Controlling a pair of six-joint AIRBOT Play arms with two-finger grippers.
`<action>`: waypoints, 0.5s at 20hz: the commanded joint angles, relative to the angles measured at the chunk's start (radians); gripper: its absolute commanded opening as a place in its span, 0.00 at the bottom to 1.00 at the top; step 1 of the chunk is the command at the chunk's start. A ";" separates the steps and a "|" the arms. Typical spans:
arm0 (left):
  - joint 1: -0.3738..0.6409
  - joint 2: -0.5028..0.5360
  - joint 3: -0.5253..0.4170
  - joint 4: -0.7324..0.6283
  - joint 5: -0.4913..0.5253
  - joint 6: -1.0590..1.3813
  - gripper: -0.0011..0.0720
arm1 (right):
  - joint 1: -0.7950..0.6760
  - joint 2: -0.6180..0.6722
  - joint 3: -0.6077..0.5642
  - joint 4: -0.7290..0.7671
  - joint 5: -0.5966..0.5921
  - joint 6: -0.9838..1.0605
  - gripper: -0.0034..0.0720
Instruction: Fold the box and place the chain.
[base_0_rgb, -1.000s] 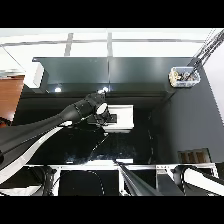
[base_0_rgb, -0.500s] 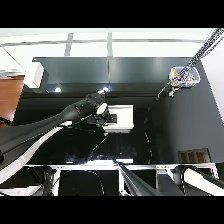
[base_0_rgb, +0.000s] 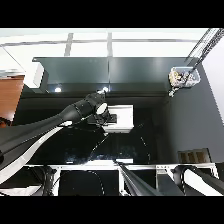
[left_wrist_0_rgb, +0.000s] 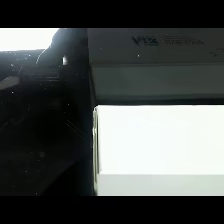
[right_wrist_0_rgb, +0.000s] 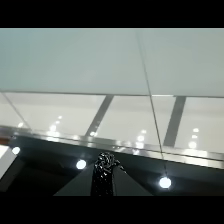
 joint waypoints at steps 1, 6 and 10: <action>0.000 0.000 0.001 0.000 0.002 0.000 0.06 | 0.074 0.049 -0.039 -0.039 0.054 0.002 0.06; 0.000 0.000 0.001 0.000 0.006 0.000 0.06 | 0.177 0.056 -0.089 -0.083 0.303 -0.016 0.06; 0.000 0.000 0.001 0.000 -0.001 0.000 0.06 | 0.191 0.056 -0.092 -0.038 0.358 -0.016 0.06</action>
